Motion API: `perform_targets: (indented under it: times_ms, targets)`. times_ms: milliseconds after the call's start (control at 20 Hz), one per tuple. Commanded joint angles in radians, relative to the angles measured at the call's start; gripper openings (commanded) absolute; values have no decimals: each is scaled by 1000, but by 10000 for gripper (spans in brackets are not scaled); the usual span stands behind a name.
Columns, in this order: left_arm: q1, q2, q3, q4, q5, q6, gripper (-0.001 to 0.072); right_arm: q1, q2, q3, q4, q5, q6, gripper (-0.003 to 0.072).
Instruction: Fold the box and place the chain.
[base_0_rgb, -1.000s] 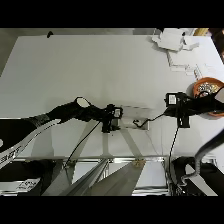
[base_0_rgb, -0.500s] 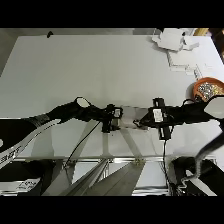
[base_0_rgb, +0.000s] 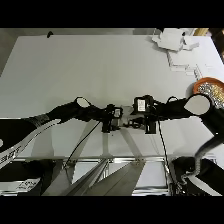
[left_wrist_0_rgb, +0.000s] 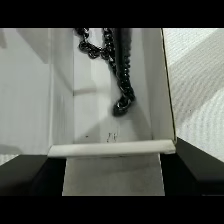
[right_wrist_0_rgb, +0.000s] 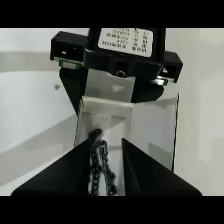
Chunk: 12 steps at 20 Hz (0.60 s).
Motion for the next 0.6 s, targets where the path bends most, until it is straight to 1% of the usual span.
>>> perform_targets:
  times_ms: [0, 100, 200, 250, 350, 400, 500, 550]
  targets:
    - [0, 0, 0, 0, 0, 0, 504, 3, -18, 2, -78, -5, 8, 240]
    - [0, 0, 0, 0, 0, 0, 504, -18, 25, 9, -193, 35, 7, 239]
    - [0, 0, 0, 0, 0, 0, 504, -100, 72, 11, -286, 82, 6, 239]
    - [0, 0, 0, 0, 0, 0, 504, -163, 87, 11, -320, 106, -1, 239]
    - [0, 0, 0, 0, 0, 0, 504, -303, 86, 11, -346, 142, -34, 239]
    - [0, 0, 0, 0, 0, 0, 504, -367, 79, 10, -347, 153, -91, 239]
    - [0, 0, 0, 0, 0, 0, 504, -486, 55, 8, -343, 138, -195, 219]
    - [0, 0, 0, 0, 0, 0, 504, -523, 36, 8, -346, 120, -221, 219]
